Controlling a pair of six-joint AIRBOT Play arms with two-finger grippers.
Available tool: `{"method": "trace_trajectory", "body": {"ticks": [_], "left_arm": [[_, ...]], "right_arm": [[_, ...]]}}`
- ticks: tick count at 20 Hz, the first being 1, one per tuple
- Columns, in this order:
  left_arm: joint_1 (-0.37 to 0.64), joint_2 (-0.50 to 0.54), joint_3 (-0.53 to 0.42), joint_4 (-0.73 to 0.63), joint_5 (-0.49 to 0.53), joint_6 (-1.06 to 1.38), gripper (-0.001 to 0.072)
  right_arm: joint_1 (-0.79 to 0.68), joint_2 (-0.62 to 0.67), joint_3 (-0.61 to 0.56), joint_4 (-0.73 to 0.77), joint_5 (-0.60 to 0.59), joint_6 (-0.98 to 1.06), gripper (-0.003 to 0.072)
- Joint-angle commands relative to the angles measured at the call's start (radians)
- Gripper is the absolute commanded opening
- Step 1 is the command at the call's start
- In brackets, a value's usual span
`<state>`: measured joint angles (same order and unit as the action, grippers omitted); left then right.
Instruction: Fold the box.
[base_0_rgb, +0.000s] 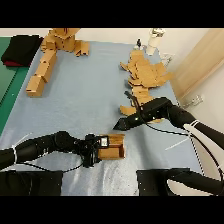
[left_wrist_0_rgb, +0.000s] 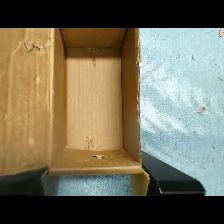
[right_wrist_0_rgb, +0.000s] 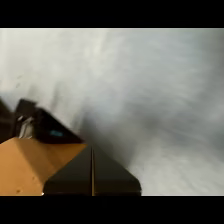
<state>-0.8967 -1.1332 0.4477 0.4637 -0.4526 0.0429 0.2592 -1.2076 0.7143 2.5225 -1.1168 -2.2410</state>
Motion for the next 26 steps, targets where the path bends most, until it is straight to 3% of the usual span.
{"method": "trace_trajectory", "body": {"ticks": [1, 6, 12, 19, 26], "left_arm": [[0.000, 0.000, 0.000, 0.000, 0.000, 0.000, 0.0461], [0.000, 0.000, 0.000, 0.000, 0.000, 0.000, 0.0461], [0.000, 0.000, 0.000, 0.000, 0.000, 0.000, 0.0461], [0.000, 0.000, 0.000, 0.000, 0.000, 0.000, 0.0461], [0.000, 0.000, 0.000, 0.000, 0.000, 0.000, 0.0461]], "right_arm": [[0.045, -0.013, -0.042, 0.122, -0.094, -0.238, 0.0002], [0.167, 0.035, -0.135, 0.110, -0.010, -0.287, 0.0001], [0.285, 0.224, -0.154, 0.011, 0.177, -0.253, 0.0001], [0.447, 0.427, -0.196, -0.367, 0.272, -0.043, 0.0001], [0.707, 0.643, -0.360, -0.703, 0.539, 0.002, 0.0002]]}}
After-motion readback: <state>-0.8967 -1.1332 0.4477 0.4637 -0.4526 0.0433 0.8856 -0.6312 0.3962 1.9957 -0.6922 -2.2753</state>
